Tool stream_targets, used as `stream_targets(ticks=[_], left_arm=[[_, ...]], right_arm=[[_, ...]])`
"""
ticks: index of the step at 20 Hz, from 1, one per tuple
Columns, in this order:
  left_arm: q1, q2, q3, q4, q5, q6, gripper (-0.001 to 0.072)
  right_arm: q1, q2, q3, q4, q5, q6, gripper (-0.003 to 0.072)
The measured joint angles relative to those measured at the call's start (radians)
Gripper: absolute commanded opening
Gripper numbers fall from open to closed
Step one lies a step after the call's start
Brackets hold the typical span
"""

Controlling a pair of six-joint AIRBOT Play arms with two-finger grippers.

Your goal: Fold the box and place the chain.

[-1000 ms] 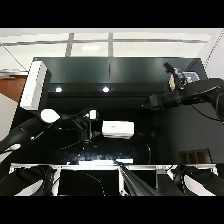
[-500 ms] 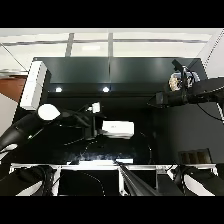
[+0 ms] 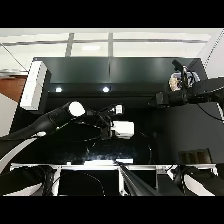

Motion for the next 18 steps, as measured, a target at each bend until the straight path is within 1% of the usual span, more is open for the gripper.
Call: stream_targets(ticks=[8, 12, 18], left_arm=[[-0.010, -0.017, 0.008, 0.013, 0.011, 0.004, 0.0717], [-0.010, -0.004, 0.011, 0.057, 0.010, 0.003, 0.0717], [-0.010, 0.003, 0.012, 0.069, 0.011, 0.003, 0.0717]], right_arm=[[0.000, 0.000, 0.000, -0.007, 0.002, 0.000, 0.0027], [0.000, 0.000, 0.000, -0.008, 0.002, 0.000, 0.0027], [0.000, 0.000, 0.000, -0.009, 0.002, 0.000, 0.0027]])
